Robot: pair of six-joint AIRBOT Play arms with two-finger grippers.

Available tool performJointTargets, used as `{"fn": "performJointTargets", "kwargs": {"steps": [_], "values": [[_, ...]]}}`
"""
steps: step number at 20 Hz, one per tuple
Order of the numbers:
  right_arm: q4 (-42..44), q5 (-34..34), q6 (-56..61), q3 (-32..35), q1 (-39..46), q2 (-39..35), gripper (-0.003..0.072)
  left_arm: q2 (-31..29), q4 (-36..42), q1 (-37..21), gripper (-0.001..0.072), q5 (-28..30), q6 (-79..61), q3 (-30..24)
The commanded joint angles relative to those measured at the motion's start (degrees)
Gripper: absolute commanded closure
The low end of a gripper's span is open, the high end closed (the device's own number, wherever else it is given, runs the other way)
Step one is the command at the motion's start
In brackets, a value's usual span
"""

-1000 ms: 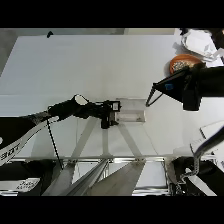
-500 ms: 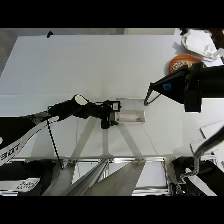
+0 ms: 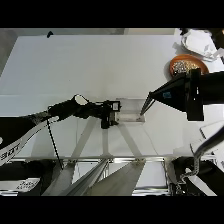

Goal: Fold the box and place the chain.

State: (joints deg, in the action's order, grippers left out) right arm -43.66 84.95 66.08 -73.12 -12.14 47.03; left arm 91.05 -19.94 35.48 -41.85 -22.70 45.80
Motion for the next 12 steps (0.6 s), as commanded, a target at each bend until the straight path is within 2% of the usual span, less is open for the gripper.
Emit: {"fn": "performJointTargets", "kwargs": {"steps": [1,8,12], "values": [[-4.1,-1.9,-0.2,2.7,-0.1,0.4,0.0675,0.0,0.0,0.0,0.0396,0.0,0.0,0.0],[-3.9,-12.2,-5.4,18.0,-0.2,4.3,0.0675,0.0,0.0,0.0,0.0396,0.0,0.0,0.0],[-5.1,-18.8,-7.7,25.6,-4.4,8.1,0.0675,0.0,0.0,0.0,0.0396,0.0,0.0,0.0]]}}
